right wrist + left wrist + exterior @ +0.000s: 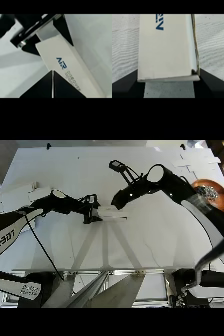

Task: Fold the box and place the chain.

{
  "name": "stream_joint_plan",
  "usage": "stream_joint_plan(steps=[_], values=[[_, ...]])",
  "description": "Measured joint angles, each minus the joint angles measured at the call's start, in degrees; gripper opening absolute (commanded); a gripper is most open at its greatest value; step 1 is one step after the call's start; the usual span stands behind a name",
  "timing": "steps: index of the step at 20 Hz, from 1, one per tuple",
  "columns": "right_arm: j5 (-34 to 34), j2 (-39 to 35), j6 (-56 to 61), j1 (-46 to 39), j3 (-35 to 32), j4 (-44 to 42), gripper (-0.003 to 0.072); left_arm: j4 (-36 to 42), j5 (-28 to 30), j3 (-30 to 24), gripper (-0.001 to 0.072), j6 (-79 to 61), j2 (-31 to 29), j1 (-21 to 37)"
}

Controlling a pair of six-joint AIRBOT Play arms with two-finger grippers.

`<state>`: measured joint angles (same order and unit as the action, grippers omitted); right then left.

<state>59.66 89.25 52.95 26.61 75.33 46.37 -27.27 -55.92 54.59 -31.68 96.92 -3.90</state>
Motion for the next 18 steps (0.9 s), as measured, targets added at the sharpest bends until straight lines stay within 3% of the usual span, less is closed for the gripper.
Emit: stream_joint_plan(steps=[8,18], values=[[0.1,9.2,3.9,0.5,-0.2,-10.4,0.0011,0.0,0.0,0.0,0.0217,0.0,0.0,0.0],[0.8,12.3,5.0,1.9,-0.9,-10.2,0.0012,0.0,-0.1,0.0,0.0217,0.0,0.0,0.0]])
